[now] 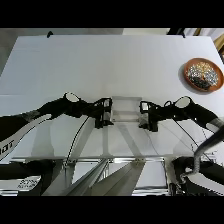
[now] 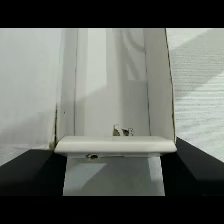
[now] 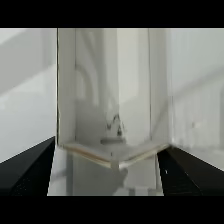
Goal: Fold the box and place the chain.
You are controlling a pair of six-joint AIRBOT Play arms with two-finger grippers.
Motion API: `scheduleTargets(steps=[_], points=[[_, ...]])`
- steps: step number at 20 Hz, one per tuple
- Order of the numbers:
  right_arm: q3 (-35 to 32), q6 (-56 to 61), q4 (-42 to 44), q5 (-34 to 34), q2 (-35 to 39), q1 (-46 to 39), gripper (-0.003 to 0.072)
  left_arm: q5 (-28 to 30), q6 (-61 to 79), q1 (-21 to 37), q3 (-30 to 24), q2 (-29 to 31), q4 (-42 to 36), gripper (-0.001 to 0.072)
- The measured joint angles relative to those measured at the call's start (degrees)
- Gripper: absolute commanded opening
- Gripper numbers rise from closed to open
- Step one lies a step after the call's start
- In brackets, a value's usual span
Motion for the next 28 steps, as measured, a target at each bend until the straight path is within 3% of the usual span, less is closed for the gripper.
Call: scheduleTargets(steps=[3,4,5,7,8,10,13,18,23,28], points=[[0.00,8.09,-8.44,-0.42,4.57,0.00,0.0686,0.00,0.00,0.00,0.00,0.00,0.00,0.0143],[0.00,10.25,-10.43,-0.42,6.08,0.00,0.0651,0.00,0.00,0.00,0.00,0.00,0.00,0.0143],[0.00,12.02,-12.13,-0.44,7.72,-0.02,0.0514,0.00,0.00,0.00,0.00,0.00,0.00,0.0143],[0.00,14.40,-13.68,-0.22,11.23,0.00,0.0054,0.00,0.00,0.00,0.00,0.00,0.00,0.0143],[0.00,14.97,-13.73,-0.07,13.07,-0.02,0.0012,0.00,0.00,0.00,0.00,0.00,0.00,0.0143],[0.00,15.28,-11.63,-0.07,16.68,-0.02,0.0013,0.00,0.00,0.00,0.00,0.00,0.00,0.0143],[0.00,12.15,-0.42,-0.33,18.84,-0.02,0.0013,-0.02,0.00,0.00,0.00,0.00,0.00,0.0143],[0.00,7.04,15.28,-8.39,13.55,0.00,0.0013,0.00,0.00,0.00,0.00,0.00,0.00,0.0143],[0.00,5.81,19.08,-12.04,7.15,0.44,0.0014,-0.02,0.00,0.00,0.00,0.00,0.00,0.0143],[0.02,8.46,15.74,-12.50,5.18,1.53,0.0013,-0.02,0.00,0.00,0.00,0.00,0.00,0.0143]])
